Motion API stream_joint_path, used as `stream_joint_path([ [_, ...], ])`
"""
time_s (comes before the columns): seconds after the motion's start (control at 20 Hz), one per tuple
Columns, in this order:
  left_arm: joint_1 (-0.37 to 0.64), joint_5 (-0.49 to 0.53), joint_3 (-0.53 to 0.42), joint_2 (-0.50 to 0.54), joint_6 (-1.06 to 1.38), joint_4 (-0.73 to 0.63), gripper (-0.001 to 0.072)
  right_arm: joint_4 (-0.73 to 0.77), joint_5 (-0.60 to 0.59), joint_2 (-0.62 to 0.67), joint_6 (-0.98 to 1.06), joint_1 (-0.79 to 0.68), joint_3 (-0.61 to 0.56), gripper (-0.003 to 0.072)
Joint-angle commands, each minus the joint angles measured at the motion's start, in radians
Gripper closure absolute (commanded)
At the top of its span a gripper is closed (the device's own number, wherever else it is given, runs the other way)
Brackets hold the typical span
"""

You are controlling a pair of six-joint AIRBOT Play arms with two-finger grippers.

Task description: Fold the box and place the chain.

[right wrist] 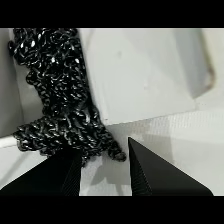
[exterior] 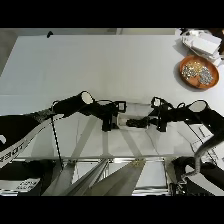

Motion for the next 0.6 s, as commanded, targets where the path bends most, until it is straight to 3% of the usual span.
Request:
stream_joint_path([
  [0.0, 0.0, 0.0, 0.0, 0.001, 0.0, 0.0, 0.0575, 0.01, 0.018, -0.002, -0.058, 0.001, -0.019, 0.0372],
  [0.25, 0.0, 0.0, 0.0, 0.001, 0.0, 0.0, 0.0575, 0.05, 0.022, -0.002, -0.109, 0.001, -0.019, 0.0423],
  [0.35, 0.0, 0.0, 0.0, 0.001, 0.0, 0.0, 0.0575, 0.051, 0.022, -0.002, -0.109, 0.001, -0.019, 0.0518],
  [0.45, 0.0, 0.0, 0.0, 0.001, 0.0, 0.0, 0.0575, 0.052, 0.017, -0.002, -0.109, 0.001, -0.019, 0.0541],
  [0.55, 0.0, 0.0, 0.0, 0.001, 0.0, 0.0, 0.0575, 0.043, 0.017, -0.002, -0.108, 0.001, -0.019, 0.0653],
])
